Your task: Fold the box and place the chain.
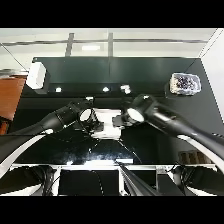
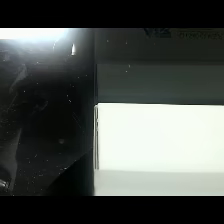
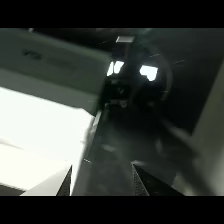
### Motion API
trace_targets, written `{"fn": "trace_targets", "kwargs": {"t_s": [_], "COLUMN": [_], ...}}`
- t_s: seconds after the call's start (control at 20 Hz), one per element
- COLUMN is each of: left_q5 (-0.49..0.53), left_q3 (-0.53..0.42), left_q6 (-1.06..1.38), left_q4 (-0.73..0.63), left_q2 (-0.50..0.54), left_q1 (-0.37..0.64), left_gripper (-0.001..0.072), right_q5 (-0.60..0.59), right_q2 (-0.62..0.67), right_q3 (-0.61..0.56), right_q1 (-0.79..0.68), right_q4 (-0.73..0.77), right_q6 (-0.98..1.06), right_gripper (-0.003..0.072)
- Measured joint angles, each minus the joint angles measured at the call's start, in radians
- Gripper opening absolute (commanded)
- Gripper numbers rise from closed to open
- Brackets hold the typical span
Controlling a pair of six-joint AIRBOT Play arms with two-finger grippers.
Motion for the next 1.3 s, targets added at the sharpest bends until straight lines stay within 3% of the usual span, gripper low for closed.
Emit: {"fn": "trace_targets", "kwargs": {"t_s": [0.25, 0.45, 0.55, 0.6, 0.75, 0.95, 1.3], "left_q5": [0.0, 0.0, 0.0, 0.0, 0.005, 0.007, 0.031], "left_q3": [0.0, 0.0, 0.0, 0.0, 0.0, 0.0, 0.0], "left_q6": [0.0, -0.001, -0.001, -0.001, -0.001, -0.001, -0.001], "left_q4": [0.0, -0.001, -0.001, -0.001, -0.001, -0.001, 0.0], "left_q2": [0.0, 0.0, 0.0, 0.0, 0.0, 0.0, 0.0], "left_q1": [0.0, 0.0, 0.0, 0.0, 0.0, 0.0, 0.0], "left_gripper": [0.0028, 0.0028, 0.0028, 0.0028, 0.0028, 0.0028, 0.0028], "right_q5": [0.13, 0.124, 0.058, 0.01, -0.151, -0.326, -0.288], "right_q2": [0.218, 0.286, 0.291, 0.283, 0.224, 0.047, -0.335], "right_q3": [0.0, -0.011, -0.023, -0.027, -0.032, 0.013, 0.292], "right_q1": [-0.134, -0.371, -0.511, -0.583, -0.758, -0.902, -0.981], "right_q4": [-0.192, -0.299, -0.323, -0.323, -0.252, -0.146, -0.058], "right_q6": [-0.089, -0.153, -0.17, -0.183, -0.241, -0.296, -0.337], "right_gripper": [0.0436, 0.044, 0.0705, 0.0705, 0.0704, 0.0697, 0.0697]}}
